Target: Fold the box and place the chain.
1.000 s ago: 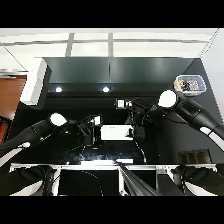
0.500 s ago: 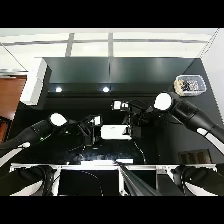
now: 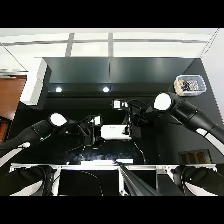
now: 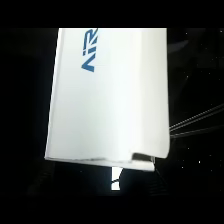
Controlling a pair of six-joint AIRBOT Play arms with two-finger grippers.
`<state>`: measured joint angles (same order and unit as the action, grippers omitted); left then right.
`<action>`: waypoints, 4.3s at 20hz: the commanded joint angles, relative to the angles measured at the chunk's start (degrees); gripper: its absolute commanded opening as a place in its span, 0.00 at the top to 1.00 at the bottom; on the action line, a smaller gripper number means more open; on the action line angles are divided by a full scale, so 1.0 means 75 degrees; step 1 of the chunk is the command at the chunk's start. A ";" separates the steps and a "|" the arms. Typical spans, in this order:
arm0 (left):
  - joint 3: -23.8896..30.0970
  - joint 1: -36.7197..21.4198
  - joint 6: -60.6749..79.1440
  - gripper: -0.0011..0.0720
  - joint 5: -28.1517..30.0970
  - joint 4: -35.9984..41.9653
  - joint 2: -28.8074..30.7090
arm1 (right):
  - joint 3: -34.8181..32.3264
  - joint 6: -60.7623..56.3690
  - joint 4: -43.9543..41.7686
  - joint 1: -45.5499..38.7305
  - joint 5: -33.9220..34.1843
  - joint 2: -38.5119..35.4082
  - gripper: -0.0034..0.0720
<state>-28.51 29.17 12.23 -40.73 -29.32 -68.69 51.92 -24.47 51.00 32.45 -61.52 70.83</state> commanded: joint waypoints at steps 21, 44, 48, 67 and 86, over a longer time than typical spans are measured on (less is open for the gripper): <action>-0.0006 0.0003 0.0006 0.44 0.0000 -0.0003 -0.0006 | -0.0189 -0.0023 0.0006 0.0009 -0.0073 0.0000 0.54; -0.0006 0.0003 0.0006 0.44 0.0003 -0.0003 -0.0006 | -0.0224 -0.1498 -0.0023 -0.0207 -0.0082 -0.0676 0.44; -0.0006 0.0000 0.0006 0.44 0.0003 -0.0003 -0.0006 | -0.0475 -0.4124 -0.0469 -0.1029 -0.1303 -0.1040 0.80; -0.0006 0.0000 0.0006 0.44 0.0009 -0.0003 -0.0006 | -0.1719 -0.4596 -0.3194 -0.1105 0.0836 0.0650 0.94; -0.0781 0.0111 -0.2092 0.00 -0.1122 -0.1215 0.1644 | -0.1180 -0.4989 -0.1708 -0.5071 -0.1708 -0.2707 0.94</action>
<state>-31.42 27.35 -2.24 -48.73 -40.86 -55.96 43.03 -61.45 36.86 -2.02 -74.72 51.86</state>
